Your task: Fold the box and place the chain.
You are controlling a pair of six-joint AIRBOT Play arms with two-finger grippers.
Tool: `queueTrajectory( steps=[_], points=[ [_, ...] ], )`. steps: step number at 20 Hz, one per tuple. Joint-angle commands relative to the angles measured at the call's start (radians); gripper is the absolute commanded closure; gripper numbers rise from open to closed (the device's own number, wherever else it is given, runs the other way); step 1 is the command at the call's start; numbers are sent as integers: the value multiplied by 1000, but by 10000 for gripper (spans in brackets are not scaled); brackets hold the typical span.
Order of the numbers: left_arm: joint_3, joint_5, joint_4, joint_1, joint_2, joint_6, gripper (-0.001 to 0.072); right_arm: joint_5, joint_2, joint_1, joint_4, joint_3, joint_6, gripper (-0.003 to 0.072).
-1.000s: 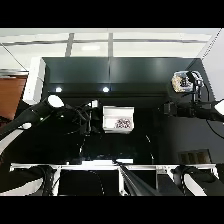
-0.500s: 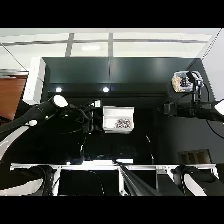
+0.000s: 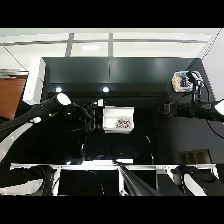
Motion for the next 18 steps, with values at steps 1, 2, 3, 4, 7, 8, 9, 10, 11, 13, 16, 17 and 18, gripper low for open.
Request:
queueTrajectory(
  steps=[1, 2, 3, 4, 7, 8, 9, 10, 11, 13, 16, 17, 18],
  points=[
    [2, -8, -1, 0, -2, 0, 0, -3, 1, -1, 0, 0, 0, 422],
    [2, -5, -5, 0, -2, 0, 0, -3, 1, -1, 0, 0, 0, 423],
    [2, -4, -8, 0, -2, 2, 0, -3, 1, -1, 0, 0, 0, 422],
    [2, -1, -8, -1, -3, 8, 0, -2, 1, -1, 0, 0, 0, 422],
    [2, 8, -8, -5, -4, 8, 0, -2, 1, -1, 0, 0, 0, 422],
    [2, 11, -8, -10, -4, 8, 0, -2, 0, -1, 0, 0, 0, 422],
    [2, 17, -8, -20, -4, 8, 0, -2, 1, -1, 0, 0, 0, 422],
    [2, 30, -8, -30, -4, 8, 0, -2, 1, -1, 0, 0, 0, 422],
    [2, 53, -8, -41, -4, 8, 0, -2, 1, -1, 0, 0, 0, 423],
    [2, 68, -8, -61, -4, 8, 0, -2, 1, -1, 0, 0, 0, 423],
    [2, 74, -8, -76, -4, 8, 146, -3, 0, -1, 0, 0, 0, 422],
    [2, 73, -7, -75, -4, 8, 317, -3, 0, -1, 0, 0, 0, 422],
    [2, 74, -6, -75, -4, 8, 350, -3, -2, 0, 1, 0, 0, 422]
  ],
)
